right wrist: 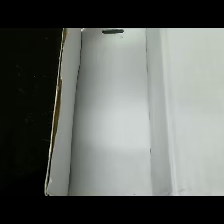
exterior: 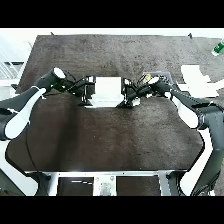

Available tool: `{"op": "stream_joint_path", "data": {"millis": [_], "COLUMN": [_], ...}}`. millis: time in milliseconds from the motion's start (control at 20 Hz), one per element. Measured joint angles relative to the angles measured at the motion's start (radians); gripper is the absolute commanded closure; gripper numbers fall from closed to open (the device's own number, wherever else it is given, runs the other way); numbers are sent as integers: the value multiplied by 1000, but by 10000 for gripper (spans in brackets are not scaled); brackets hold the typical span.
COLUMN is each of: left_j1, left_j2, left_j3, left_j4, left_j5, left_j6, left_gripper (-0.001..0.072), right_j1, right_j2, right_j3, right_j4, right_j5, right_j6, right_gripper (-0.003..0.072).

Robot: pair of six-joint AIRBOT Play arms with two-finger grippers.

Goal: Fold the box and place the chain.

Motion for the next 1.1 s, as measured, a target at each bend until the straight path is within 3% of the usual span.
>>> {"op": "stream_joint_path", "data": {"millis": [750, 800, 850, 1100], "left_j1": [-21, -21, -21, -22], "left_j2": [-5, -5, -5, -5], "left_j3": [0, 0, 0, 0], "left_j4": [30, 32, 34, 29], "left_j5": [32, 35, 37, 35], "left_j6": [4, 3, 1, 2], "left_gripper": [183, 201, 349, 351], "right_j1": [0, 0, 0, 0], "right_j2": [0, 0, 0, 0], "right_j3": [0, 0, 0, 0], "right_j4": [0, 0, 0, 0], "right_j5": [0, 0, 0, 0], "right_j6": [0, 0, 0, 0], "right_gripper": [263, 263, 263, 263]}}
